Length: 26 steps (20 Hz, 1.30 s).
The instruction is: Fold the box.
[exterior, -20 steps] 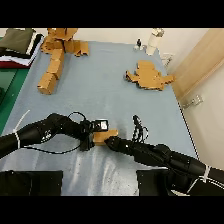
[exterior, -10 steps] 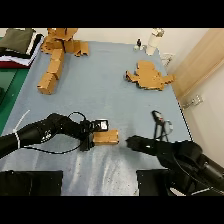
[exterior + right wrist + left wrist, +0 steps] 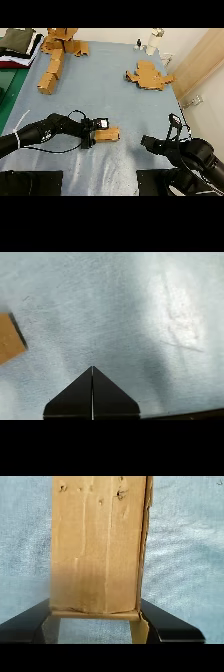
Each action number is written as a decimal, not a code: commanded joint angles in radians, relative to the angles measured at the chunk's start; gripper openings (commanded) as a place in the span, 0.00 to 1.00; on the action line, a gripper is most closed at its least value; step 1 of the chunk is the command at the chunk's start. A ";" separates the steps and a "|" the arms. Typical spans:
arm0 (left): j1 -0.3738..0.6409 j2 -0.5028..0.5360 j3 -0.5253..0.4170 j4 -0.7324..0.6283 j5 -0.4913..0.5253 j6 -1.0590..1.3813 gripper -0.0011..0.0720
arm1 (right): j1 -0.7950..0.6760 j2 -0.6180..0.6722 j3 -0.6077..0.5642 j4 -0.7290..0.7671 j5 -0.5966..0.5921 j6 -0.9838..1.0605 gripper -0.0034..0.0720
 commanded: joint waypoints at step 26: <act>0.914 0.042 0.069 0.386 -0.119 -0.940 0.59 | -0.005 -0.096 0.003 -0.027 0.161 0.034 0.05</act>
